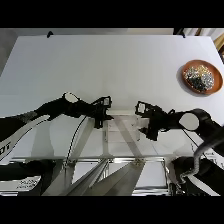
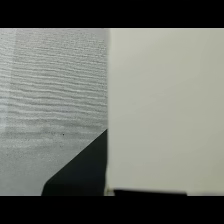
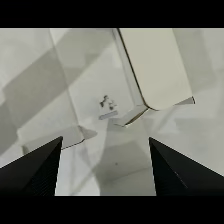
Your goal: Fold the box and place the chain.
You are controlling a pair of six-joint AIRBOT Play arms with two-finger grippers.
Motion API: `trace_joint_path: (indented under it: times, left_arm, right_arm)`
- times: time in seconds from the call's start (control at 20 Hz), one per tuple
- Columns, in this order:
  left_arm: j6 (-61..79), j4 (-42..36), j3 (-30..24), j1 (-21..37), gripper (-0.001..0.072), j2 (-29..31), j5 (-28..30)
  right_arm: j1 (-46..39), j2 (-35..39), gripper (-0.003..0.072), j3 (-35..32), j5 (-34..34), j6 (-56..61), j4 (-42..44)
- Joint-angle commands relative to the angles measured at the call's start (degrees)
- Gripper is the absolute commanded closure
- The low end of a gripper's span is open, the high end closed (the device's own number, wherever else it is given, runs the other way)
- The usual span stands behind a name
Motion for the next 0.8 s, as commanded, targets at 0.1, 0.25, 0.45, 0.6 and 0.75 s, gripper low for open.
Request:
trace_joint_path:
  times: [0.1,0.25,0.45,0.6,0.75]
  left_arm:
    - [0.0,0.0,0.0,0.0,0.0698,0.0,0.0]
    - [0.0,0.0,0.0,0.0,0.0698,0.0,0.0]
    - [0.0,0.0,0.0,0.0,0.0698,0.0,0.0]
    - [0.0,0.0,0.0,0.0,0.0698,0.0,0.0]
    - [0.0,0.0,0.0,0.0,0.0698,0.0,0.0]
  right_arm:
    - [3.5,10.0,0.0086,-8.9,-8.5,-3.0,-4.8]
    - [6.6,15.0,0.0086,-11.4,-7.8,-3.0,-6.4]
    - [9.5,15.4,0.0086,-14.7,-8.2,-3.0,-7.8]
    - [11.8,15.4,0.0085,-15.8,-8.8,-3.0,-7.8]
    - [16.1,14.4,0.0085,-15.9,-10.1,-3.0,-7.8]
